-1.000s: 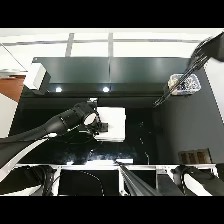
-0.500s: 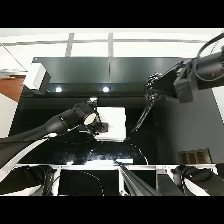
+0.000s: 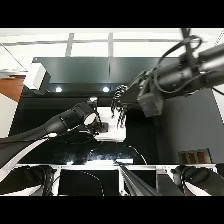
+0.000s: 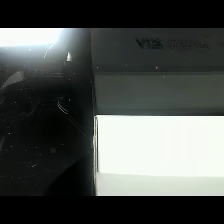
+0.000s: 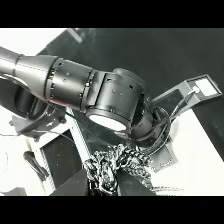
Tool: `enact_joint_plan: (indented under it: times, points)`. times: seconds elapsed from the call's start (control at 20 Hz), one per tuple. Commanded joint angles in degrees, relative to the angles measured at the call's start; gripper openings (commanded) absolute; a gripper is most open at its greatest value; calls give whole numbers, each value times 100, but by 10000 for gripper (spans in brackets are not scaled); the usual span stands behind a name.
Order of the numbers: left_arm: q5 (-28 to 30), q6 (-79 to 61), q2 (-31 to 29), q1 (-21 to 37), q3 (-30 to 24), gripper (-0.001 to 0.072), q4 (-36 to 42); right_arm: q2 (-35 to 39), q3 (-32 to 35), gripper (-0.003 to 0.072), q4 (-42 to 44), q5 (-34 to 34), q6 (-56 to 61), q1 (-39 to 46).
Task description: Fold the box and place the chain.
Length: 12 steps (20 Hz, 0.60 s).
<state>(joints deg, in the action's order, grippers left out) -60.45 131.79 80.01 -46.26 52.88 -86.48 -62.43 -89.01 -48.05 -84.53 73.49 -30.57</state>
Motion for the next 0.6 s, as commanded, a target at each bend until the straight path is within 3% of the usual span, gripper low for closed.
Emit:
enact_joint_plan:
  times: [0.0, 0.2, 0.35, 0.55]
  points:
    - [-4, 0, 4, 0, -2, 28, -4, -350, 39, 39, -380, 31, 9, -192]
    - [-7, 0, 4, 0, -2, 28, -7, -431, 909, 39, -640, 205, 20, -197]
    - [-4, 0, 4, 0, -2, 28, -7, -496, 1790, 39, -234, 951, -9, -308]
    - [-4, 0, 4, 0, -2, 28, -4, -933, 2181, 39, -286, 1333, -22, -525]
